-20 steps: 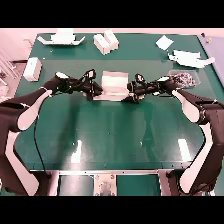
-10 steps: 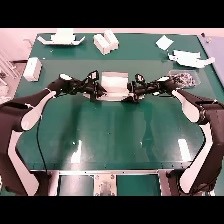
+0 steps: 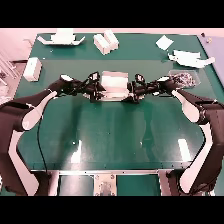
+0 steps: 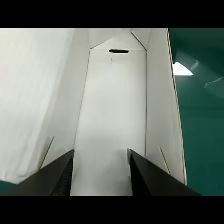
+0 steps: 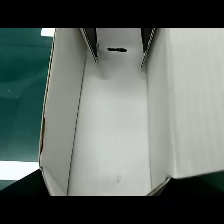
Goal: Fold the box and place the chain.
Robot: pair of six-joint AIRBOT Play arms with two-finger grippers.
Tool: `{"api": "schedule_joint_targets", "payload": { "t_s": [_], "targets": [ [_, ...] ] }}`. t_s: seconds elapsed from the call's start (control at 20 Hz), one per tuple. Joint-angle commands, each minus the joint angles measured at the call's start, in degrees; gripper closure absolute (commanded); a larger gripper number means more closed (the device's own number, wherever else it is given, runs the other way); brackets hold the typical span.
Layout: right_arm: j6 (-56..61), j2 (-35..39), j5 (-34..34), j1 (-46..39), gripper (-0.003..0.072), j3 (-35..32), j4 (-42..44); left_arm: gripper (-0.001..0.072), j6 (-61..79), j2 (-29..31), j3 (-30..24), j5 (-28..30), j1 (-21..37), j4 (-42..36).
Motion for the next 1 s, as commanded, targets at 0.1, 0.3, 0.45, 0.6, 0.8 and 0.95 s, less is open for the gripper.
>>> {"api": "schedule_joint_targets", "payload": {
  "t_s": [0.1,0.3,0.45,0.6,0.8,0.95],
  "targets": [
    [0.0,0.0,0.0,0.0,0.0146,0.0,0.0,0.0244,-1.6,0.0,0.0,-0.4,0.0,0.1],
    [0.0,0.0,0.0,0.0,0.0146,0.0,0.0,0.0018,-3.7,0.0,0.0,0.7,0.0,0.2],
    [0.0,0.0,0.0,0.0,0.0146,0.0,0.0,0.0019,-3.7,0.0,0.0,1.0,0.0,0.2],
    [0.0,0.0,-0.1,0.0,0.0146,0.0,0.0,0.0019,-3.7,0.0,0.0,1.2,0.0,0.2],
    [0.0,0.0,0.0,0.0,0.0147,0.0,0.0,0.004,-4.1,0.0,0.0,1.4,0.0,0.2],
    [0.0,0.0,0.0,0.0,0.0146,0.0,0.0,0.0302,-4.1,0.0,0.0,2.7,0.4,0.2]
  ]
}}
